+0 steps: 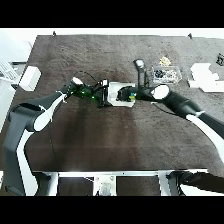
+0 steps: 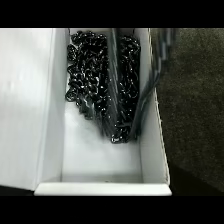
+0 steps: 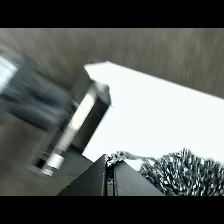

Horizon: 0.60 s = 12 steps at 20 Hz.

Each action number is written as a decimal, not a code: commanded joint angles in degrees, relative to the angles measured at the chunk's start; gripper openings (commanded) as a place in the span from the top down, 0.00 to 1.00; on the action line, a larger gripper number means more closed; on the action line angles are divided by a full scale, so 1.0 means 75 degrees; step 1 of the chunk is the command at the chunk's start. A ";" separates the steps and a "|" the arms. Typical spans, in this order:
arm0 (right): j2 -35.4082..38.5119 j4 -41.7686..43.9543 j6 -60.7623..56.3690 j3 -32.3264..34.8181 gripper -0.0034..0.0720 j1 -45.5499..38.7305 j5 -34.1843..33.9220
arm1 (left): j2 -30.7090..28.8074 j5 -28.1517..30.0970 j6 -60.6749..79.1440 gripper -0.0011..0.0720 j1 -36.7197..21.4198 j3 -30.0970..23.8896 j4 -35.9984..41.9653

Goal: Fold the box and place the chain.

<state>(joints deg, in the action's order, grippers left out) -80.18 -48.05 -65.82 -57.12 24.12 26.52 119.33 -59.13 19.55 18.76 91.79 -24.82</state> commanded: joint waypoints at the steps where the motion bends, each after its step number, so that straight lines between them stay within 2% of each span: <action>1: -0.0912 0.0003 0.0000 0.0061 0.93 0.0122 -0.0166 | 0.0000 0.0003 0.0000 0.27 -0.0003 0.0003 0.0000; 2: -0.0944 0.0000 0.0000 0.0061 0.81 0.0122 -0.0169 | 0.0000 0.0003 0.0000 0.27 -0.0003 0.0000 -0.0003; 3: -0.0930 0.0000 0.0003 0.0041 0.55 0.0114 -0.0216 | 0.0000 0.0003 0.0000 0.27 -0.0003 0.0000 -0.0003; 4: -0.0903 -0.0003 0.0006 -0.0029 0.44 0.0105 -0.0224 | -0.0003 0.0003 0.0000 0.27 -0.0003 0.0003 0.0000; 8: -0.0373 -0.0012 0.0061 -0.0344 0.44 0.0029 -0.0221 | -0.0003 0.0000 0.0000 0.27 -0.0003 0.0000 -0.0003; 12: 0.1049 -0.0653 0.0455 -0.0364 0.44 -0.0090 -0.0035 | 0.0000 -0.0003 0.0000 0.27 -0.0003 0.0000 0.0000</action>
<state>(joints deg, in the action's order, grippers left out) -78.32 -49.52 -64.95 -59.46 23.99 25.10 119.33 -59.13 19.55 18.76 91.79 -24.82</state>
